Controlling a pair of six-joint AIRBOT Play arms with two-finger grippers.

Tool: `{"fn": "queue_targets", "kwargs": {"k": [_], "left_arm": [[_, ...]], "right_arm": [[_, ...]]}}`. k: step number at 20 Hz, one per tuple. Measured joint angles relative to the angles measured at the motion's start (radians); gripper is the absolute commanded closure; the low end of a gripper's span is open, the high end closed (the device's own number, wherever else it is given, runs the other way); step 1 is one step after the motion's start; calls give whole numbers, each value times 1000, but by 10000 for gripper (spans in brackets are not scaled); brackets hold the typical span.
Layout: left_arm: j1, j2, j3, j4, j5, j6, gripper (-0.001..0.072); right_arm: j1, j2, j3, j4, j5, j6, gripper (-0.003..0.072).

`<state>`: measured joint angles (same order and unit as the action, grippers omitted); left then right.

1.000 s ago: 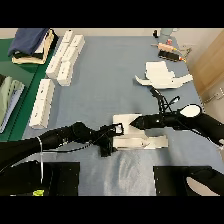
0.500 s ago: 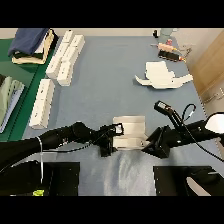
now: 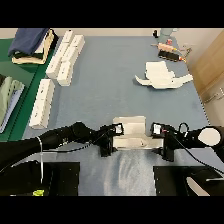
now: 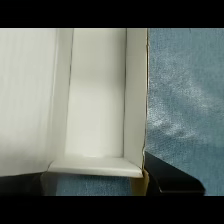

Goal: Fold the box.

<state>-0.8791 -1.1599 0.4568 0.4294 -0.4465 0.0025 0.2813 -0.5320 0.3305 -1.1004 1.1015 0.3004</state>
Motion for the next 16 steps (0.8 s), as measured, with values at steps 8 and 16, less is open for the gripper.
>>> {"fn": "queue_targets", "kwargs": {"k": [8, 16], "left_arm": [[0, 0, 0, 0, -1, 0, 285], [0, 0, 0, 0, -2, 1, 285]], "right_arm": [[2, -61, -35, 145, -166, -223, 368], [100, -128, -38, 252, -211, -230, 276]]}}
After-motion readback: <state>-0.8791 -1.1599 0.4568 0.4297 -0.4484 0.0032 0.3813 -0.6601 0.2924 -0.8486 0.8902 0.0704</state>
